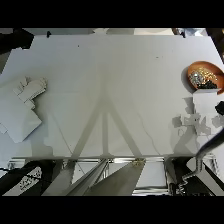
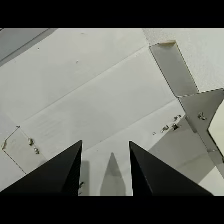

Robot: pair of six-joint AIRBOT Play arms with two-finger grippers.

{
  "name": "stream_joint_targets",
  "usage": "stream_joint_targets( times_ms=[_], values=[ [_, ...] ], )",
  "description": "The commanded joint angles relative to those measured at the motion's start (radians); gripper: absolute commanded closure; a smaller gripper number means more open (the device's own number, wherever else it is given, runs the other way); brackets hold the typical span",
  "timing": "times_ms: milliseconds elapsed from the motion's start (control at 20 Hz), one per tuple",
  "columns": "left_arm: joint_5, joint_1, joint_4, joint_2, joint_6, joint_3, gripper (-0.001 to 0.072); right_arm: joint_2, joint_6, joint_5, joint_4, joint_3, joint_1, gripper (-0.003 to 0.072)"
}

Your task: Fold the box and place the chain.

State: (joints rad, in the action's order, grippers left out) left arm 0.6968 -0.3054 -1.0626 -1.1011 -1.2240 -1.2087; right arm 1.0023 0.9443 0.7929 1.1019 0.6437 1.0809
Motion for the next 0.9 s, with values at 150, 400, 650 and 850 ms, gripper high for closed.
stream_joint_targets(
  times_ms=[150,400,650,850],
  values=[
    [0.0,0.0,0.0,0.0,0.0,-0.001,0.0015,0.0,0.0,0.0,0.0,0.001,0.001,0.0365],
    [0.0,0.0,0.0,0.0,0.0,-0.001,0.0015,0.0,0.006,-0.024,-0.017,0.001,0.001,0.0365],
    [0.0,0.0,0.0,0.0,0.0,-0.001,0.0015,-0.007,0.016,-0.004,-0.159,0.041,0.001,0.0336],
    [0.0,0.0,0.0,0.0,0.0,-0.001,0.0015,-0.007,-0.079,0.1,-0.129,0.216,0.001,0.0265]
  ],
)
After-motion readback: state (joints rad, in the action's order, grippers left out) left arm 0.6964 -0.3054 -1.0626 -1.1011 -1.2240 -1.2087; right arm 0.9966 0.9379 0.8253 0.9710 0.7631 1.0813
